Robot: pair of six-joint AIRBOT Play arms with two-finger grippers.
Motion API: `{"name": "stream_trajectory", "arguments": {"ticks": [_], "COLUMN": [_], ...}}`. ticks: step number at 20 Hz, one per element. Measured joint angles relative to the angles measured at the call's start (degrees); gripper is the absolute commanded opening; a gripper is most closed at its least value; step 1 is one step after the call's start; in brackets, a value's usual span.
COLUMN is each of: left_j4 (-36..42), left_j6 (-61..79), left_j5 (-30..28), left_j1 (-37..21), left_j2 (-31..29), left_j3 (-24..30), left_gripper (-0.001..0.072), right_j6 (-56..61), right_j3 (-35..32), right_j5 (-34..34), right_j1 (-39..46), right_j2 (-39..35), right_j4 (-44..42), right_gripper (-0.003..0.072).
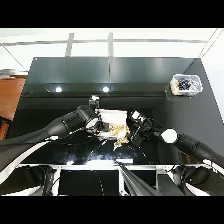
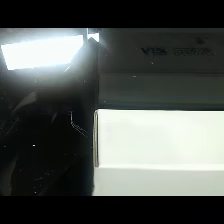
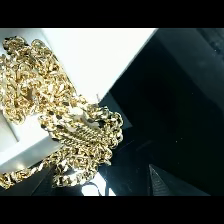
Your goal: Fold the box and place the chain.
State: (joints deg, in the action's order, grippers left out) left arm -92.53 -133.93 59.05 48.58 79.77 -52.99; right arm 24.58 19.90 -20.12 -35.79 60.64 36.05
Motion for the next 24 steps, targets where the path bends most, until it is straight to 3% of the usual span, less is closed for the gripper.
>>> {"name": "stream_trajectory", "arguments": {"ticks": [1, 3, 6, 7, 8, 9, 10, 12, 14, 15, 16, 24], "left_j4": [0.00, 0.00, -0.02, -0.02, -0.02, -0.02, -0.02, -0.02, -0.02, -0.02, -0.02, -0.07], "left_j6": [-0.02, -0.02, -0.02, 0.00, 0.00, 0.00, 0.00, 0.00, 0.00, 0.00, 0.00, 0.00], "left_j5": [0.00, 0.00, -0.02, -0.02, -0.02, -0.04, -0.04, -0.04, -0.04, -0.04, -0.07, -0.20], "left_j1": [0.00, 0.00, 0.00, 0.00, 0.00, 0.00, 0.00, 0.00, 0.00, 0.00, 0.00, 0.00], "left_j2": [0.00, 0.00, 0.00, 0.00, 0.00, 0.00, 0.00, 0.00, 0.00, 0.00, 0.00, 0.00], "left_j3": [0.00, 0.00, 0.00, 0.00, 0.00, -0.02, -0.02, 0.00, 0.00, 0.00, 0.00, 0.00], "left_gripper": [0.0031, 0.0031, 0.0031, 0.0031, 0.0031, 0.0031, 0.0031, 0.0031, 0.0031, 0.0031, 0.0031, 0.0031], "right_j6": [-0.02, -0.22, -0.20, -0.20, -0.20, -0.20, -0.20, -0.13, -0.17, -0.17, -0.17, 1.92], "right_j3": [0.00, 0.02, 0.04, 0.04, 0.04, 0.02, 0.02, 0.02, 0.02, 0.02, 0.04, 0.04], "right_j5": [-0.02, -0.04, -0.04, -0.07, -0.07, -0.13, -0.26, -0.63, -0.35, -0.31, -0.26, -2.67], "right_j1": [0.00, 0.00, 0.00, 0.00, 0.00, 0.00, 0.00, 0.00, 0.00, 0.00, 0.00, 1.40], "right_j2": [0.02, 0.13, 0.17, 0.17, 0.17, 0.17, 0.17, 0.17, 0.17, 0.17, 0.17, -3.26], "right_j4": [-0.07, -0.17, -0.24, -0.26, -0.26, -0.26, -0.26, -0.39, -0.39, -0.37, -0.37, -0.02], "right_gripper": [0.0717, 0.0586, 0.0579, 0.0526, 0.0424, 0.0411, 0.0266, 0.0121, 0.0121, 0.0044, 0.0023, 0.0023]}}
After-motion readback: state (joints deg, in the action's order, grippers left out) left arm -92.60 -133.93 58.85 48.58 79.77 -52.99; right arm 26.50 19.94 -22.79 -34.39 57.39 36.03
